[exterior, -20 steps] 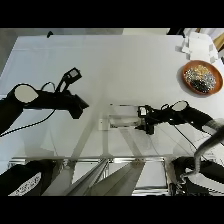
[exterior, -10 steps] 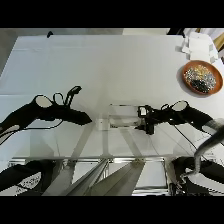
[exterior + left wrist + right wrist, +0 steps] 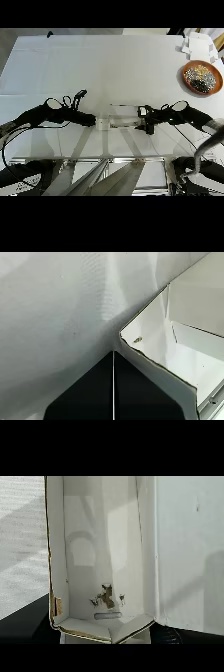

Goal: Fold the box and place the chain.

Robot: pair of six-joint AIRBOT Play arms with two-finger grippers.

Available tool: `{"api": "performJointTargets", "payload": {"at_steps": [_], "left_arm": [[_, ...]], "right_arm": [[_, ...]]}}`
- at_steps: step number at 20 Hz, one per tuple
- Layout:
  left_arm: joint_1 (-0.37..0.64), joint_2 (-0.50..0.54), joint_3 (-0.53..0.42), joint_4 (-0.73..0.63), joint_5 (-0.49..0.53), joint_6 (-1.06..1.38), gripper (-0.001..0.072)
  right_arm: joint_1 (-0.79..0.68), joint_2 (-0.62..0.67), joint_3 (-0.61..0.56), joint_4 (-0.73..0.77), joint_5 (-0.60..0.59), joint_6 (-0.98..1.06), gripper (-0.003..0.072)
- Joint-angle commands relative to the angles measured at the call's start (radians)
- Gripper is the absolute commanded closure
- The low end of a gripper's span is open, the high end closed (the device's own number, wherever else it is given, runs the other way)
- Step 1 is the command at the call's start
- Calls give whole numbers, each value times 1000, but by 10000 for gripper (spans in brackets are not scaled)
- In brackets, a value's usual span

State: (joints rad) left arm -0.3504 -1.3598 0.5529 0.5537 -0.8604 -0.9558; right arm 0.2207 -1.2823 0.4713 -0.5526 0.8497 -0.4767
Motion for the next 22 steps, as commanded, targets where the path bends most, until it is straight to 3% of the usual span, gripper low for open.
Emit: {"api": "performJointTargets", "payload": {"at_steps": [1, 11, 13, 19, 22], "left_arm": [[-9, -4, 0, -8, 2, -17, 708], [-74, 34, 51, -48, -41, -18, 685], [-76, 44, 56, -53, -41, -18, 548], [-100, 48, 56, -74, -41, -59, 536], [-100, 48, 56, -73, -41, -60, 428]], "right_arm": [[0, 0, 0, 0, 0, 0, 327], [0, 0, 0, 0, 0, 0, 327], [0, 0, 0, 0, 0, 0, 327], [0, 0, 0, 0, 0, 0, 327], [0, 0, 0, 0, 0, 0, 327]]}}
